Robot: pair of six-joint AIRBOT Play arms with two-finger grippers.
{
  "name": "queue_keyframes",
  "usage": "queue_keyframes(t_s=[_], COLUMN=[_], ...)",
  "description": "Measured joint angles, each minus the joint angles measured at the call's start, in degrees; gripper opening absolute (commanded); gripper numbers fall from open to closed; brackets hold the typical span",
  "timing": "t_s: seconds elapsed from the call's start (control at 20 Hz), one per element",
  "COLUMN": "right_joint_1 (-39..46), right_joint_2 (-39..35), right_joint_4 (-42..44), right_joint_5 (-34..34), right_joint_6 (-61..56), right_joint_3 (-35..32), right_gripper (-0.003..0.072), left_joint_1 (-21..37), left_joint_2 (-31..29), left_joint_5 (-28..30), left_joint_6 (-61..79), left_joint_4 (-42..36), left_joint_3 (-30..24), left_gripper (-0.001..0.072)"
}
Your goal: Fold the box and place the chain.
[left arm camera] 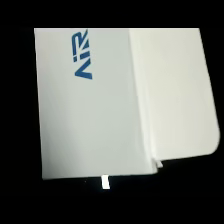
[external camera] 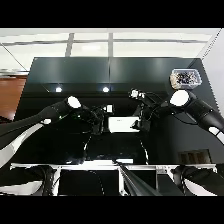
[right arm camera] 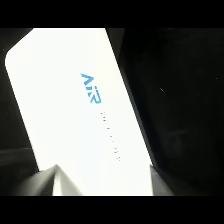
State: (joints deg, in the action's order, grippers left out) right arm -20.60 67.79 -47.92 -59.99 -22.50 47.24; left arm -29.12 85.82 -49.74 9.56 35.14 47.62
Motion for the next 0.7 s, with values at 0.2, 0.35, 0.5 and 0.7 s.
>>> queue_keyframes(t_s=[0.2, 0.35, 0.5, 0.7], right_joint_1=[-0.15, -0.15, -0.15, -0.15], right_joint_2=[0.0, -0.02, -0.02, -0.02], right_joint_4=[-0.24, -0.11, -0.11, -0.11], right_joint_5=[0.26, 0.48, 0.39, 0.2], right_joint_6=[0.2, -0.17, -0.79, -1.16], right_joint_3=[0.0, 0.0, 0.0, 0.0], right_gripper=[0.0398, 0.024, 0.024, 0.0241], left_joint_1=[0.02, 0.02, 0.0, 0.0], left_joint_2=[0.0, 0.0, 0.0, 0.0], left_joint_5=[-0.17, -0.17, -0.17, -0.2], left_joint_6=[-0.04, 0.0, 0.0, 0.0], left_joint_4=[-0.02, -0.02, -0.02, -0.02], left_joint_3=[0.0, 0.0, 0.0, 0.0], left_gripper=[0.0539, 0.0539, 0.0538, 0.0539])
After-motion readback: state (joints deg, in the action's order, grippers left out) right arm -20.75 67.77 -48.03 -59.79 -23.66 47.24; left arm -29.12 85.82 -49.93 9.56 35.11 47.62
